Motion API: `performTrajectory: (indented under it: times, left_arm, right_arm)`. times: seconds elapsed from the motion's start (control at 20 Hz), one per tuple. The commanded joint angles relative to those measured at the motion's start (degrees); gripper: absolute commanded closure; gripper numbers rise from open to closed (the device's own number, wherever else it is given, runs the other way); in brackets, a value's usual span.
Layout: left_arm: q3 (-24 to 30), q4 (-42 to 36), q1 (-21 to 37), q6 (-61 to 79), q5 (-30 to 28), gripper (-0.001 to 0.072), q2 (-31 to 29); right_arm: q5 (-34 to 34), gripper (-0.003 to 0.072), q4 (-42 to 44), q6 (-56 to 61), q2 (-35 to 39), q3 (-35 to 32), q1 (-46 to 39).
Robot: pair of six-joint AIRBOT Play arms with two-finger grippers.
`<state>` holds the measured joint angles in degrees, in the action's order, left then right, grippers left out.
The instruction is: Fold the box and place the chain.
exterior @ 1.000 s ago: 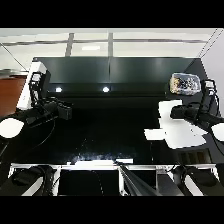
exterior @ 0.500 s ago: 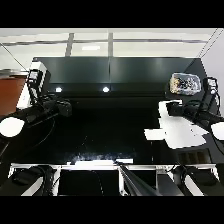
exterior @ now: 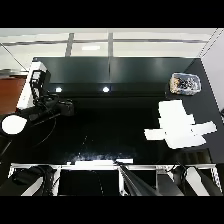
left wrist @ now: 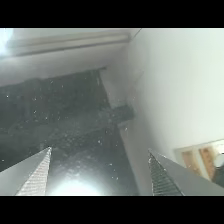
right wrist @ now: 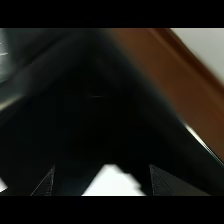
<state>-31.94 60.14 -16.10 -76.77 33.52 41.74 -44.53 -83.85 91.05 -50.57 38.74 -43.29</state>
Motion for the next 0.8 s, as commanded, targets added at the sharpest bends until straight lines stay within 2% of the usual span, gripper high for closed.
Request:
performTrajectory:
  times: [0.0, 0.1, 0.3, 0.35, 0.5, 0.65, 0.75]
  left_arm:
    - [0.0, -2.3, -0.2, 0.0, -0.9, 0.0017, 1.8]
    - [0.0, -2.3, -0.2, 0.0, -0.4, 0.0016, 3.5]
    - [0.0, -2.4, -0.2, 0.0, -1.0, 0.0016, 4.9]
    - [0.0, -3.8, -0.2, 0.0, -1.8, 0.0017, 4.9]
    - [0.0, -9.9, -0.2, 0.0, -4.2, 0.0017, 4.9]
    - [0.0, -9.9, -0.2, 0.0, -4.4, 0.0017, 4.9]
    - [0.0, -10.2, -0.2, 0.0, -4.4, 0.0017, 4.9]
  right_arm:
    - [-3.0, -0.0013, 17.5, -13.2, -9.0, 3.9, -13.9]
    - [-11.3, -0.0013, 18.3, -18.9, -15.5, 9.5, -16.9]
    - [-38.3, -0.0012, 27.5, -36.0, -30.6, 20.2, -22.1]
    - [-41.1, -0.0012, 28.9, -36.0, -33.4, 21.5, -22.3]
    - [-41.9, -0.0012, 30.0, -39.4, -39.1, 23.1, -21.2]
    - [-48.8, -0.0011, 28.7, -39.6, -46.0, 28.7, -20.6]
    - [-51.0, -0.0011, 29.9, -39.2, -48.2, 30.0, -20.5]
